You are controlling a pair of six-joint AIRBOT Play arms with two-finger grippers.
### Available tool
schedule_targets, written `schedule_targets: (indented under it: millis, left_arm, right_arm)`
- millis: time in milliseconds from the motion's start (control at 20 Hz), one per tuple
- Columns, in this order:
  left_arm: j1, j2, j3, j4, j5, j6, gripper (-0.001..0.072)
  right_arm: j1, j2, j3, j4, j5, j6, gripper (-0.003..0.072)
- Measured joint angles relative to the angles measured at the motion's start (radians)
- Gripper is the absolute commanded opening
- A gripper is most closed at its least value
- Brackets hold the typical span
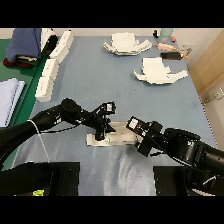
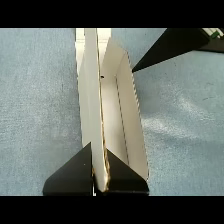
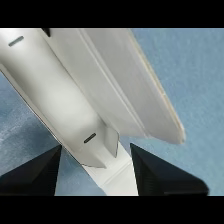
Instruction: Fold the box.
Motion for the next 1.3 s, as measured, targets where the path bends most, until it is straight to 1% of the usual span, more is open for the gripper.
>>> schedule_targets:
  millis: [50, 250, 400, 500, 600, 750, 850, 950, 1100, 1200, 1300]
  left_arm:
    - [0.000, 0.000, 0.000, 0.000, 0.000, 0.000, 0.0015]
    - [0.000, 0.000, 0.000, 0.000, 0.000, 0.000, 0.0015]
    - [0.000, 0.000, 0.000, 0.000, 0.000, 0.000, 0.0015]
    - [0.000, 0.000, 0.000, 0.000, 0.000, 0.000, 0.0015]
    - [0.000, 0.000, 0.000, 0.000, 0.000, 0.000, 0.0015]
    - [0.000, 0.000, 0.000, 0.000, 0.000, 0.000, 0.0015]
    - [0.000, 0.000, 0.000, 0.000, 0.000, 0.000, 0.0015]
    - [0.000, 0.000, 0.000, 0.000, 0.000, 0.000, 0.0015]
    - [0.000, 0.000, 0.000, 0.000, 0.000, 0.000, 0.0015]
    - [0.000, 0.000, 0.000, 0.000, 0.000, 0.000, 0.0015]
    - [0.000, 0.000, 0.000, 0.000, 0.000, 0.000, 0.0015]
  right_arm:
    - [0.000, 0.000, 0.000, -0.008, 0.001, 0.007, 0.0720]
    - [-0.024, 0.001, 0.000, -0.005, 0.004, -0.010, 0.0720]
    - [-0.105, 0.001, 0.000, 0.092, -0.026, -0.193, 0.0720]
    - [-0.206, -0.003, 0.000, 0.235, -0.045, -0.408, 0.0720]
    - [-0.335, -0.021, 0.000, 0.443, -0.040, -0.690, 0.0720]
    - [-0.526, -0.082, 0.000, 0.764, 0.025, -1.138, 0.0720]
    - [-0.598, -0.135, 0.000, 0.916, 0.060, -1.328, 0.0720]
    - [-0.637, -0.185, 0.000, 1.011, 0.070, -1.455, 0.0720]
    - [-0.664, -0.227, 0.000, 1.083, 0.072, -1.561, 0.0720]
    - [-0.673, -0.237, 0.000, 1.082, 0.067, -1.570, 0.0720]
    - [-0.677, -0.231, 0.000, 1.046, 0.066, -1.527, 0.0720]
